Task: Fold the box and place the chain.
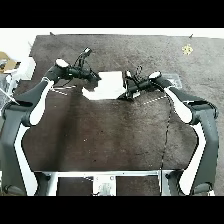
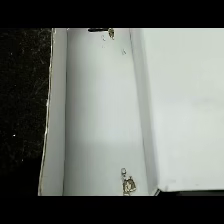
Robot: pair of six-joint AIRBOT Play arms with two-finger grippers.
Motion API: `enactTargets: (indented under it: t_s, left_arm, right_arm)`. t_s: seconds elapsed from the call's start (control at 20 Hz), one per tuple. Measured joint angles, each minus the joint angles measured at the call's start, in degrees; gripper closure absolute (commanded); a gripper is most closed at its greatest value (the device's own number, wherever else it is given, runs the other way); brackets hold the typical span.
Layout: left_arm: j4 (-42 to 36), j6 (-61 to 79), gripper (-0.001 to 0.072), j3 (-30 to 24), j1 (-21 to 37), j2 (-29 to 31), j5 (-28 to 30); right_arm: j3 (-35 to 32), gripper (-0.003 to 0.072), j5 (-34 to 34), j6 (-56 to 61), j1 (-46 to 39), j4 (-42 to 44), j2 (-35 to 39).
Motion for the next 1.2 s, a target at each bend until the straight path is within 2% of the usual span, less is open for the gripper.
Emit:
enactTargets:
  t_s: [0.55, 0.85, 1.1, 1.15, 1.2]
  left_arm:
    - [1.2, -0.7, 0.0701, 0.1, -0.1, -1.6, -0.6]
    - [0.9, -0.7, 0.07, 0.6, 2.1, 2.7, 0.9]
    - [0.7, 0.7, 0.0689, 4.2, 5.2, 7.1, -9.0]
    - [0.8, 2.1, 0.0359, 4.7, 5.6, 7.5, -11.8]
    - [1.5, 4.2, -0.0011, 5.0, 5.6, 7.7, -14.7]
  right_arm:
    - [0.0, 0.0247, 0.0, 0.0, 0.0, 0.0, 0.0]
    - [0.0, 0.0247, 0.0, -0.1, 0.0, -0.1, 0.0]
    - [0.0, 0.0248, 0.0, -0.1, 0.0, -0.1, 0.0]
    - [0.0, 0.0247, 0.0, 0.0, 0.0, -0.1, 0.0]
    - [0.0, 0.0247, 0.0, 0.0, 0.0, -0.1, 0.0]
